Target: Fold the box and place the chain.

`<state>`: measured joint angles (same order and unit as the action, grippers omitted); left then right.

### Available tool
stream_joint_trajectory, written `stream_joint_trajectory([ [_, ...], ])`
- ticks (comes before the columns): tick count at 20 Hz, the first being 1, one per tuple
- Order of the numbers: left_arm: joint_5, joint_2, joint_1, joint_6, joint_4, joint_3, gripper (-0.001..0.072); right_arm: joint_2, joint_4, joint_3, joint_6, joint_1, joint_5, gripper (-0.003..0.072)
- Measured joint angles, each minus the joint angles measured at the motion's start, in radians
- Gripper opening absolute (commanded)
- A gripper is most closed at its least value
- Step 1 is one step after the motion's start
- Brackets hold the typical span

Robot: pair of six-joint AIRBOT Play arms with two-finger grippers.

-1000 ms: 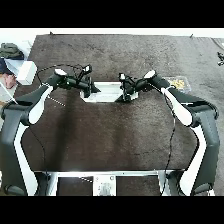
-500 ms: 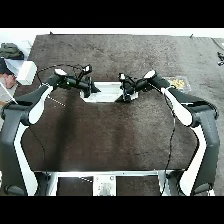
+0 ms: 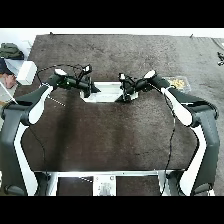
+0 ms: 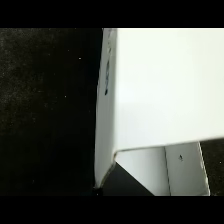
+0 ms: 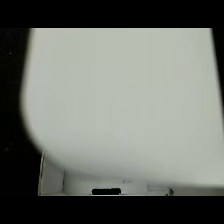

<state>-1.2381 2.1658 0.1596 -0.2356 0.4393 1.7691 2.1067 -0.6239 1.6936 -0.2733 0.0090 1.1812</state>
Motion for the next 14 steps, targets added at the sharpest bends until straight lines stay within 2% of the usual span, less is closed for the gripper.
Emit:
stream_joint_trajectory([
  [6, -0.001, 0.000, 0.000, 0.000, -0.006, 0.000, 0.0012, 0.000, 0.000, 0.000, 0.000, 0.000, 0.000, 0.0273],
  [7, -0.002, 0.000, 0.000, 0.000, -0.008, 0.000, 0.0066, 0.000, 0.000, 0.000, 0.000, 0.000, 0.000, 0.0273],
  [8, -0.006, 0.000, 0.000, 0.000, -0.010, 0.000, 0.0306, 0.000, 0.000, 0.000, 0.000, 0.000, 0.000, 0.0273],
  [9, -0.008, 0.001, 0.000, 0.000, -0.011, 0.000, 0.0372, 0.000, 0.000, 0.000, 0.000, 0.000, 0.000, 0.0273],
  [14, -0.053, -0.001, -0.004, 0.001, -0.014, 0.002, 0.0373, 0.000, 0.000, 0.000, 0.000, 0.000, 0.000, 0.0273],
])
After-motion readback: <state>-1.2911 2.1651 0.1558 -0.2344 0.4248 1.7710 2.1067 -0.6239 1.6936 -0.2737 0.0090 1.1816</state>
